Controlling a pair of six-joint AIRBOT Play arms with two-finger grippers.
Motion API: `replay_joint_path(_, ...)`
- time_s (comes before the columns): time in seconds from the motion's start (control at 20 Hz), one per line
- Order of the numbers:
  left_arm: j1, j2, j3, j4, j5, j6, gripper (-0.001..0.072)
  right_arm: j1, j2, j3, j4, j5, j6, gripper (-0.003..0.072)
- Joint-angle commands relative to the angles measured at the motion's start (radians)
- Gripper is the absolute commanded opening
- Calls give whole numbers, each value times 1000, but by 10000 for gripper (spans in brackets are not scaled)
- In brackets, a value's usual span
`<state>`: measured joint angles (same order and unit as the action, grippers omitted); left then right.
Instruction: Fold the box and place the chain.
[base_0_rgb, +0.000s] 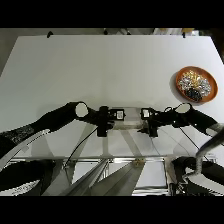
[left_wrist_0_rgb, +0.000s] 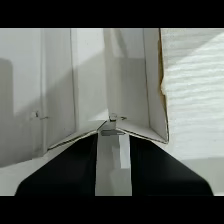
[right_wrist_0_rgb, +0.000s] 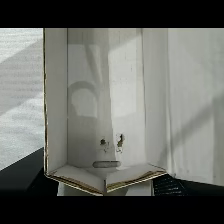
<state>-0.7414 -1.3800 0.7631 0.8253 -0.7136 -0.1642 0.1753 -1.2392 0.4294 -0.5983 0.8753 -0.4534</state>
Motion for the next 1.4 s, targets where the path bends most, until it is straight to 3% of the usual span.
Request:
replay_joint_path(0.0,-15,-1,0,-3,40,-1,158,0,1,0,0,0,0,329)
replay_joint_path(0.3,-46,-1,0,-18,52,-23,162,0,1,0,0,0,0,329)
replay_joint_path(0.45,-58,-2,0,-25,43,-24,278,0,1,0,0,0,0,329)
replay_joint_path(0.6,-60,-2,0,-25,43,-24,281,0,1,0,0,0,0,329)
replay_joint_path(0.65,-60,-2,0,-25,43,-24,305,0,1,0,0,0,0,329)
replay_joint_path(0.75,-60,-2,0,-25,43,-28,445,0,1,0,0,0,0,329)
replay_joint_path(0.85,-60,-3,0,-25,44,-43,504,0,1,0,0,0,0,329)
replay_joint_path(1.15,-60,-13,0,-25,36,-46,498,0,1,0,0,0,0,329)
replay_joint_path(1.2,-59,-13,0,-25,30,-51,465,0,1,1,0,0,0,329)
replay_joint_path(1.35,-55,-12,0,-24,28,-120,260,0,1,0,0,0,0,329)
